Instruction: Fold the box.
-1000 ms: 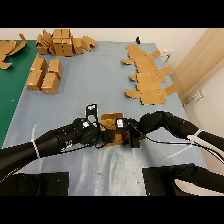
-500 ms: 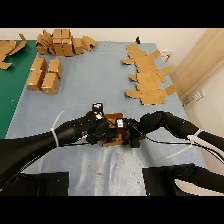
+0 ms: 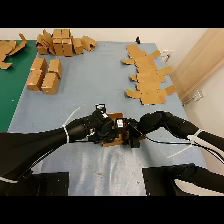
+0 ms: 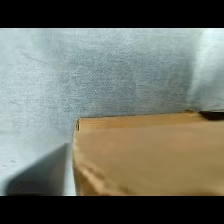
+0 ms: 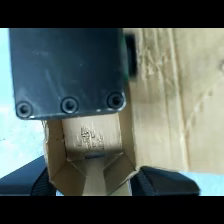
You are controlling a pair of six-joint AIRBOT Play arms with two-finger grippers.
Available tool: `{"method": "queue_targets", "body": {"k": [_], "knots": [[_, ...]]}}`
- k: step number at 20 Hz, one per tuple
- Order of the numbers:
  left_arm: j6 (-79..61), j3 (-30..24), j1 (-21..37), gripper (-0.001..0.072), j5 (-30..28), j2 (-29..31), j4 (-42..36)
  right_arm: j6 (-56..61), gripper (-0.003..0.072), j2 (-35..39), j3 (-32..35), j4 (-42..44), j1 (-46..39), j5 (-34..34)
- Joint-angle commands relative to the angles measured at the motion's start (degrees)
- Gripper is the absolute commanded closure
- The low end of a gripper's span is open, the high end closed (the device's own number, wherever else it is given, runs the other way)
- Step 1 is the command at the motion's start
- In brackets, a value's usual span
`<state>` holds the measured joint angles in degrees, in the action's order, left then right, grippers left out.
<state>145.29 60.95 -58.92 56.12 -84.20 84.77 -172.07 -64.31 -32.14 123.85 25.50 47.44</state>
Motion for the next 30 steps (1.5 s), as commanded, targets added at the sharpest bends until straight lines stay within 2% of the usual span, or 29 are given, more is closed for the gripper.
{"method": "queue_targets", "body": {"k": [1,11,12,13,14,19,24,27,28,29,30], "knots": [[-0.48,0.13,-0.02,0.0693,0.92,-0.2,0.0,0.0,0.0099,0.0,0.0,0.0,-0.02,0.0],[-0.46,0.13,-0.04,0.0696,0.96,-0.04,-0.2,0.0,0.0099,0.0,0.0,0.0,-0.02,0.0],[-0.5,0.17,-0.02,0.0647,0.96,0.0,-0.17,0.0,0.0099,-0.02,0.0,0.0,-0.02,0.0],[-0.48,0.31,-0.02,0.0286,1.03,0.02,-0.15,0.0,0.0099,0.0,0.0,0.0,-0.02,0.0],[-0.44,0.48,0.02,0.0027,0.94,0.02,-0.13,0.0,0.0099,0.0,0.0,0.0,-0.02,0.0],[-0.92,2.27,0.09,0.0018,3.21,0.15,0.66,0.0,0.0099,0.0,0.0,-0.02,-0.02,0.0],[-1.84,4.98,0.09,0.0018,12.04,3.02,3.93,0.0,0.0099,0.0,0.0,0.0,-0.02,0.0],[-1.75,5.07,0.09,0.002,14.62,5.66,5.7,0.0,0.0099,0.0,0.0,0.0,-0.02,-0.02],[-1.75,5.07,0.09,0.0082,14.43,6.23,5.73,0.0,0.0099,0.0,0.0,0.0,-0.02,-0.02],[-1.75,5.11,0.09,0.0211,14.34,6.64,5.73,0.0,0.0099,0.0,0.0,0.0,-0.02,-0.02],[-1.75,5.11,0.09,0.0291,14.34,6.8,5.7,0.0,0.01,0.0,0.0,-0.02,-0.02,-0.02]]}}
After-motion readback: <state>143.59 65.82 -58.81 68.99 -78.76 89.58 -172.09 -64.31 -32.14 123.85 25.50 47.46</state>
